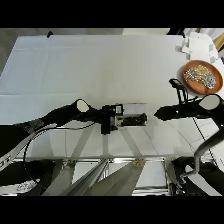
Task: Fold the box and place the chain.
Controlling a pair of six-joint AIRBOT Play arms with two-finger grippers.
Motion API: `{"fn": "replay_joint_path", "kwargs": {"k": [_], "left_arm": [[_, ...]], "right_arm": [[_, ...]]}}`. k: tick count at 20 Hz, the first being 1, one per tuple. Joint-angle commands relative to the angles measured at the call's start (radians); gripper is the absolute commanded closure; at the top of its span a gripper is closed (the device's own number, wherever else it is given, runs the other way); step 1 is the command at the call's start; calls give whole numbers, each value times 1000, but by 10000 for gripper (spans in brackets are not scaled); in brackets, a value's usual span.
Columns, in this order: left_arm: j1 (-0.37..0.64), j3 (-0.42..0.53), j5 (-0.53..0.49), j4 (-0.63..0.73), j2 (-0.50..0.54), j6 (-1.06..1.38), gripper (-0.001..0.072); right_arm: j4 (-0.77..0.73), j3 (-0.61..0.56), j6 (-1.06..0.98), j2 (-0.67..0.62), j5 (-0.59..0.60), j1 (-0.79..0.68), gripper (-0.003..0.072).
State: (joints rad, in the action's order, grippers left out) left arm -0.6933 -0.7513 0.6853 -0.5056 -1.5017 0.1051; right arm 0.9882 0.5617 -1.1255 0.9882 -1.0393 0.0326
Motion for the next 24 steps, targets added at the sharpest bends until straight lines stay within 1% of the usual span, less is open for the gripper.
{"fn": "replay_joint_path", "kwargs": {"k": [1,3,12,17,21,24], "left_arm": [[0,0,0,0,1,0,435],[0,0,0,0,1,0,435],[0,0,0,0,1,0,435],[0,0,0,0,0,0,435],[0,0,0,0,1,0,435],[0,0,0,0,1,0,435]], "right_arm": [[31,1,-18,85,19,52,671],[17,1,-19,112,19,56,671],[-108,1,-18,113,35,56,672],[-119,1,-18,113,26,56,672],[-164,1,12,113,4,56,672],[-157,1,11,85,-8,55,672]]}}
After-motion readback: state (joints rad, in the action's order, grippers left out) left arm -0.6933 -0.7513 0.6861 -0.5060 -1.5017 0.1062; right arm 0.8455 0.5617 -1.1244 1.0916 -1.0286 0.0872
